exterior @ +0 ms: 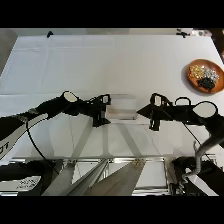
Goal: Fold the box and place the chain.
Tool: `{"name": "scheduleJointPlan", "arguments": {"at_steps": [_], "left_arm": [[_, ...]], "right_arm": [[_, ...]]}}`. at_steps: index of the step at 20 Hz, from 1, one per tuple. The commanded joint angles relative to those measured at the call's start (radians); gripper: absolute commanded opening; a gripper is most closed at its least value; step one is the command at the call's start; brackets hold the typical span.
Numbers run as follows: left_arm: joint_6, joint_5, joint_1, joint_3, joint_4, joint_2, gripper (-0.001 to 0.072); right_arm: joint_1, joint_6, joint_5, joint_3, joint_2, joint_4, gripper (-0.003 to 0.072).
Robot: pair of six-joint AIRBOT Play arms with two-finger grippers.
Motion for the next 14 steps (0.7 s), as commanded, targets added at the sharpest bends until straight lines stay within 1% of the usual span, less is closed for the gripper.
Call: {"name": "scheduleJointPlan", "arguments": {"at_steps": [1,3,6,10,14], "left_arm": [[0.0,0.0,0.001,0.0,0.0,0.0,0.0254],[0.0,0.0,0.001,0.0,0.0,0.0,0.0254],[0.0,0.0,0.001,0.0,0.0,0.0,0.0254],[0.0,0.0,0.001,0.0,0.0,0.0,0.0254],[0.0,0.0,0.001,0.0,0.0,0.001,0.0254]], "right_arm": [[0.001,-0.197,-0.057,0.001,0.004,0.309,0.0009],[0.001,-0.269,-0.118,0.001,-0.037,0.397,0.0009],[0.001,-0.345,-0.122,0.001,-0.147,0.476,0.0008],[0.001,-0.425,-0.147,0.001,-0.329,0.585,0.0008],[0.001,-0.419,-0.202,0.001,-0.454,0.596,0.0008]]}}
